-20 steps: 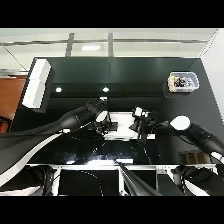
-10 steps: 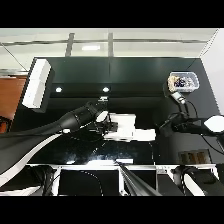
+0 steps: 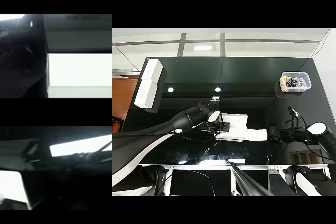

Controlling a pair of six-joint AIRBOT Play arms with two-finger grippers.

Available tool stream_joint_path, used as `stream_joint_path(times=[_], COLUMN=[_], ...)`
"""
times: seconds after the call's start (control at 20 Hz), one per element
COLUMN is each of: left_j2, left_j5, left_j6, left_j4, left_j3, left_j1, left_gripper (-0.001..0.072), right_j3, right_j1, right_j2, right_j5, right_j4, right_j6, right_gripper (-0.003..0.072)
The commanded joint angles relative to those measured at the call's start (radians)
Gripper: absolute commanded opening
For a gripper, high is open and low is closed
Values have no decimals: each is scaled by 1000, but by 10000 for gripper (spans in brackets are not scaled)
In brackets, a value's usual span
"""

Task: Fold the box and place the chain.

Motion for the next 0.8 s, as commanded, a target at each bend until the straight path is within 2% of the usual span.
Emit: stream_joint_path(times=[0.0,0.1,0.3,0.45,0.55,0.6,0.65,0.75], left_j2=[0,0,0,0,0,0,0,0], left_j5=[1,2,1,0,0,0,0,-4], left_j6=[0,0,0,0,0,0,0,0], left_j4=[4,5,10,18,18,18,18,18], left_j3=[1,1,1,1,1,1,1,1], left_j1=[1,1,1,1,1,1,1,1], left_gripper=[30,30,30,30,30,30,30,30], right_j3=[-8,-4,1,39,76,91,108,138], right_j1=[-3,-3,3,62,97,109,121,146], right_j2=[-104,-140,-150,-150,-150,-150,-150,-150], right_j5=[70,113,134,155,155,155,156,163], right_j4=[204,273,280,278,279,279,279,280], right_j6=[-159,-241,-254,-262,-261,-261,-257,-230], right_gripper=[8,8,9,33,377,482,537,537])
